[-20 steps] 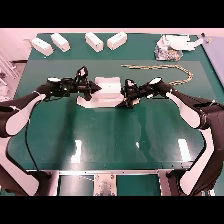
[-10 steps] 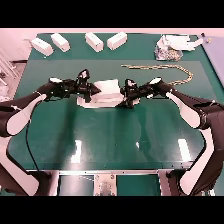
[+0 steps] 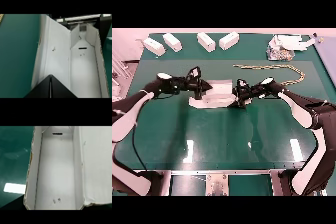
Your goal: Fold the box and place the chain.
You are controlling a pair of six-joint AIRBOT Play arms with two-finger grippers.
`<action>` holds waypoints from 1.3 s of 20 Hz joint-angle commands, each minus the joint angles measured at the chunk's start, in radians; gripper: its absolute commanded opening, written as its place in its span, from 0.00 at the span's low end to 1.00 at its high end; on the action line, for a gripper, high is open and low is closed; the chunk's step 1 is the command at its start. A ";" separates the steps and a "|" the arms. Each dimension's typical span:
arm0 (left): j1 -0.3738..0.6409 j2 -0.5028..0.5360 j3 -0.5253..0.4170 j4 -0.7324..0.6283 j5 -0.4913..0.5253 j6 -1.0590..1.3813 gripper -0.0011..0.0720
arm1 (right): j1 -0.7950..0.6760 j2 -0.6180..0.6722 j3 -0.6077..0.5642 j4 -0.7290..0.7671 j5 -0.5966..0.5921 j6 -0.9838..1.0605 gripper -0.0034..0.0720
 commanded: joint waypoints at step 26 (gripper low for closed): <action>0.045 0.027 -0.003 0.460 -0.107 -0.469 0.92 | -0.001 0.000 0.000 0.002 0.000 0.002 0.81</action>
